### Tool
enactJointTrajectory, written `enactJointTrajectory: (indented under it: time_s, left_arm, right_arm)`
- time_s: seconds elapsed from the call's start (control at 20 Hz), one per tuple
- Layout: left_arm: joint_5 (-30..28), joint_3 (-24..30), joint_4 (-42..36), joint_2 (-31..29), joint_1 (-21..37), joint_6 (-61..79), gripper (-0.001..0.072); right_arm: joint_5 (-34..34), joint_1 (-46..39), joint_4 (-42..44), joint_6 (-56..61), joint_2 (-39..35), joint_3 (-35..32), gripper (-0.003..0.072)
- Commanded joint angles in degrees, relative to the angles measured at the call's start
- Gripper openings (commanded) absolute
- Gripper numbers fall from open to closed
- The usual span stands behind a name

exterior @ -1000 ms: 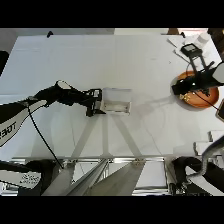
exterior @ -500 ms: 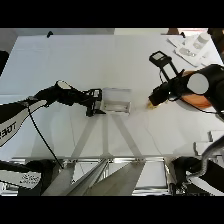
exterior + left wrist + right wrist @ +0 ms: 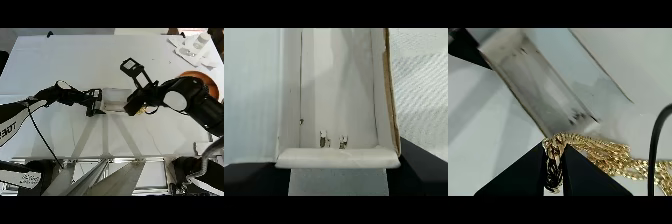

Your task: Fold the box and place the chain.

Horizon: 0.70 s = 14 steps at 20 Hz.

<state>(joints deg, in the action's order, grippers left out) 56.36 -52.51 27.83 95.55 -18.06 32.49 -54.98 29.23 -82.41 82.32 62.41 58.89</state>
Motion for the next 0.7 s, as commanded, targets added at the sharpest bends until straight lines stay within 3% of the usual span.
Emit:
enactJointTrajectory:
  time_s: [0.0,0.25,0.65]
  left_arm:
    - [0.0,0.0,0.0,0.0,0.0,0.0,0.0257]
    - [0.0,0.0,0.0,0.0,0.0,0.0,0.0257]
    - [0.0,0.0,0.0,0.0,0.0,0.0,0.0257]
  right_arm:
    - [8.0,3.2,4.4,0.4,3.5,0.0,0.0007]
    - [22.4,3.5,12.0,0.4,9.1,0.1,0.0007]
    - [24.4,3.5,3.1,5.1,11.9,0.1,0.0012]
